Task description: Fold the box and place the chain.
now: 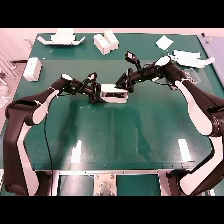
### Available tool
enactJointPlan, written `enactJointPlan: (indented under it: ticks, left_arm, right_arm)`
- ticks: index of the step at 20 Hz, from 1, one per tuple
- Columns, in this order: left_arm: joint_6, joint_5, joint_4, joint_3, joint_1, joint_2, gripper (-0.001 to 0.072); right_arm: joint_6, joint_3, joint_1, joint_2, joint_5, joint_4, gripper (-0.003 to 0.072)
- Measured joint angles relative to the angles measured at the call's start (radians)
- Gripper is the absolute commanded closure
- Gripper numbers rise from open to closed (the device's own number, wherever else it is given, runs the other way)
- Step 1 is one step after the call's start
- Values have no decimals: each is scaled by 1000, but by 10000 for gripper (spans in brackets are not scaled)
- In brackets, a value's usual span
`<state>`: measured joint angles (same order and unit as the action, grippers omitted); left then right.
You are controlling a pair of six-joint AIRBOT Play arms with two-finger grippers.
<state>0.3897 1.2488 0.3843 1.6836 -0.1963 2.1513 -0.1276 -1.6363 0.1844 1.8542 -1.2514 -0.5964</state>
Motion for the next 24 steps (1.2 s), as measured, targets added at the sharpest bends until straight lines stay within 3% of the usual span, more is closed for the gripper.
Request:
enactJointPlan:
  ticks: [6, 9, 24]
  left_arm:
    - [0, 1, 1, 0, 0, 0, 312]
    - [0, 1, 1, 0, 0, 0, 311]
    - [-2, -1, -1, 0, 2, 0, 312]
  right_arm:
    - [0, 0, 0, 1, -70, -2, 517]
    - [0, 0, 0, 2, -76, -2, 472]
    - [7, -1, 2, 32, 19, -8, 476]
